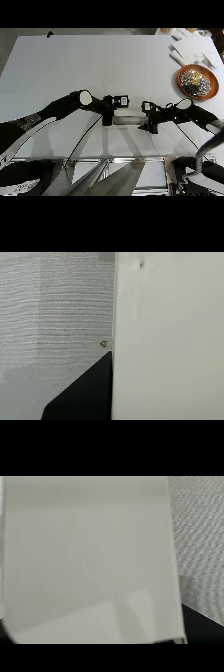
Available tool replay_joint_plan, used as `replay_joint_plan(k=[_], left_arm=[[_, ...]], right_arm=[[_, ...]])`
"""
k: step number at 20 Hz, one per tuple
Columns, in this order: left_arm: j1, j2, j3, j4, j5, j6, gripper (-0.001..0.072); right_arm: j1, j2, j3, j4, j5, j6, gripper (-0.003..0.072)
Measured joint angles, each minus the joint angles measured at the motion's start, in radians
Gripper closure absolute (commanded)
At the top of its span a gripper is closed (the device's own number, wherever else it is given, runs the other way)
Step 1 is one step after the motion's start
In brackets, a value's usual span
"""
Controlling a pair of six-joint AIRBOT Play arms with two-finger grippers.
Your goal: Fold the box and place the chain.
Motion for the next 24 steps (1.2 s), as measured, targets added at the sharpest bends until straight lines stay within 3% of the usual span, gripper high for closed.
replay_joint_plan(k=[8,10,13,14,15,16,24], left_arm=[[0.0,0.0,0.0,0.0,-0.001,0.0,0.0699],[0.0,0.0,0.0,0.0,-0.01,0.0,0.0699],[0.0,0.001,0.0,0.0,-0.019,0.0,0.0699],[0.0,0.001,0.0,0.0,-0.021,0.0,0.0699],[0.0,0.001,0.0,0.0,-0.024,0.0,0.0699],[0.0,0.001,0.0,0.0,-0.026,0.0,0.0699],[0.0,0.001,0.0,0.0,-0.032,0.0,0.07]], right_arm=[[0.0,0.0,0.0,0.0,0.002,0.0,0.037],[0.0,0.0,0.0,0.0,0.003,-0.001,0.0415],[0.0,0.0,0.0,0.001,0.001,-0.002,0.0415],[0.0,0.0,0.0,0.002,0.001,-0.002,0.04],[0.0,0.0,0.0,0.002,0.001,-0.004,0.0258],[0.0,0.0,0.0,0.003,0.0,-0.009,0.0046],[0.001,-0.001,-0.002,0.017,-0.057,-0.086,0.0027]])
